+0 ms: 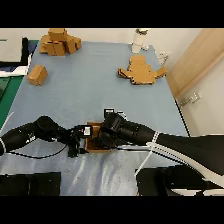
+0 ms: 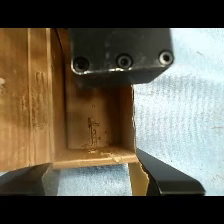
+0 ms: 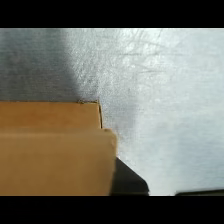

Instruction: Fold the box.

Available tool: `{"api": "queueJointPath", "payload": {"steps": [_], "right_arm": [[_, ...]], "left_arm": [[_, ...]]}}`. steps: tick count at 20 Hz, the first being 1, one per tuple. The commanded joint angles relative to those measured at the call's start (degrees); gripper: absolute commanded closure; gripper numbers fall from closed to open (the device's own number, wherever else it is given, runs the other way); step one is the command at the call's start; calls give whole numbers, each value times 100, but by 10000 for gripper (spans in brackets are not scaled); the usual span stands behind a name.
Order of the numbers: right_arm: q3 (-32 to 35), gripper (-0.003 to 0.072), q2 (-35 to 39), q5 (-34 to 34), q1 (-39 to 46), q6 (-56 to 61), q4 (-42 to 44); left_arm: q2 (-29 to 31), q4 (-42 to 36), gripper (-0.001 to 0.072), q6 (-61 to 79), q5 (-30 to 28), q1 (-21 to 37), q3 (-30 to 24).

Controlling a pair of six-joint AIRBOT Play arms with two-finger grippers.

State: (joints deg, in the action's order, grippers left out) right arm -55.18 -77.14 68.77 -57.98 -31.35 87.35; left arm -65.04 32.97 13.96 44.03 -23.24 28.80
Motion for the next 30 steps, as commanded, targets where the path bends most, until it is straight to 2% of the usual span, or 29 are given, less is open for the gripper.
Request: {"api": "queueJointPath", "payload": {"steps": [1,2,8,11,13,14,16,19,21,23,24,25,26,27,28,29,30], "right_arm": [[-33,421,-63,-42,0,-131,-15],[-61,319,-59,15,0,-133,-15],[-343,305,214,428,17,-219,-13],[-404,305,651,638,17,-203,48],[-404,308,1005,1099,20,-114,42],[-402,378,1152,1440,55,-103,-70],[-402,667,1373,2009,260,-157,-404],[-396,685,1392,1908,1088,-1088,-861],[-343,685,1224,1014,1897,-2135,-844],[-343,686,874,-168,2863,-3541,-4],[-343,686,632,-649,3351,-4452,977],[-343,686,330,-870,3866,-5722,2514],[-343,686,-11,-721,4291,-7075,4151],[-343,686,-310,-343,4559,-8177,5381],[-343,686,-568,162,4706,-9064,6203],[-343,687,-758,664,4723,-9630,6605],[-343,686,-855,999,4638,-9840,6638]], "left_arm": [[-2,2,301,0,-2,2,2],[-2,2,301,2,2,2,2],[-4,2,300,2,0,2,2],[-2,2,301,2,0,2,2],[-4,2,300,2,0,2,2],[-2,2,301,0,0,2,2],[-2,2,301,2,0,2,2],[-2,2,301,2,0,2,2],[-4,2,301,2,-2,2,2],[-2,2,300,2,0,2,2],[-2,2,301,2,-2,2,2],[-4,2,301,0,0,2,2],[-2,2,301,2,4,2,2],[-4,2,300,0,-2,2,2],[-4,2,301,2,-2,2,2],[-2,2,300,2,-2,2,2],[-2,2,301,2,0,2,2]]}}
